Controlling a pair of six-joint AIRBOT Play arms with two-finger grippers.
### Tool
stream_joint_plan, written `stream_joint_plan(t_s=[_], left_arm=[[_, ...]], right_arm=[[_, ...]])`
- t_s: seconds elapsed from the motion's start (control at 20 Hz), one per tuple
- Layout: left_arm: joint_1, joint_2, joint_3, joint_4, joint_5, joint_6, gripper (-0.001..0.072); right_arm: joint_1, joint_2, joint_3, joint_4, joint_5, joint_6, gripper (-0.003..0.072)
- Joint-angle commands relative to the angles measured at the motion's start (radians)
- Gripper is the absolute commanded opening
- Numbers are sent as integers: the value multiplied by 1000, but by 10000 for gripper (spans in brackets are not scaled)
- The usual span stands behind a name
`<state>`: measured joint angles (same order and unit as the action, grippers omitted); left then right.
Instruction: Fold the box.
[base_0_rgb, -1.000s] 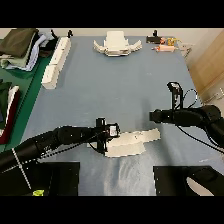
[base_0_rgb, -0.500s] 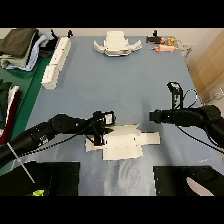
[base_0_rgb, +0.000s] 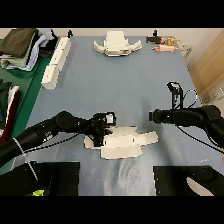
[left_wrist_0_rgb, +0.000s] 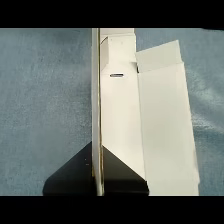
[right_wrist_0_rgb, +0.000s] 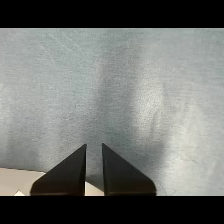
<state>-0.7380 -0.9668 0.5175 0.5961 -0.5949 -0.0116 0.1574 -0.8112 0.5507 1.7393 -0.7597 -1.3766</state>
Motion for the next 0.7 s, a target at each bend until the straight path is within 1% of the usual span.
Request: stream_joint_plan(t_s=[0.0,0.1,0.3,0.65], left_arm=[[0,-6,1,3,-11,0,14],[0,-5,1,2,-19,-1,14],[0,-5,2,2,-78,-1,14],[0,-6,45,2,-78,0,13]], right_arm=[[0,0,0,5,0,0,164],[0,0,0,12,-2,0,164],[0,0,0,13,-18,0,164],[0,0,0,23,-20,0,164]])
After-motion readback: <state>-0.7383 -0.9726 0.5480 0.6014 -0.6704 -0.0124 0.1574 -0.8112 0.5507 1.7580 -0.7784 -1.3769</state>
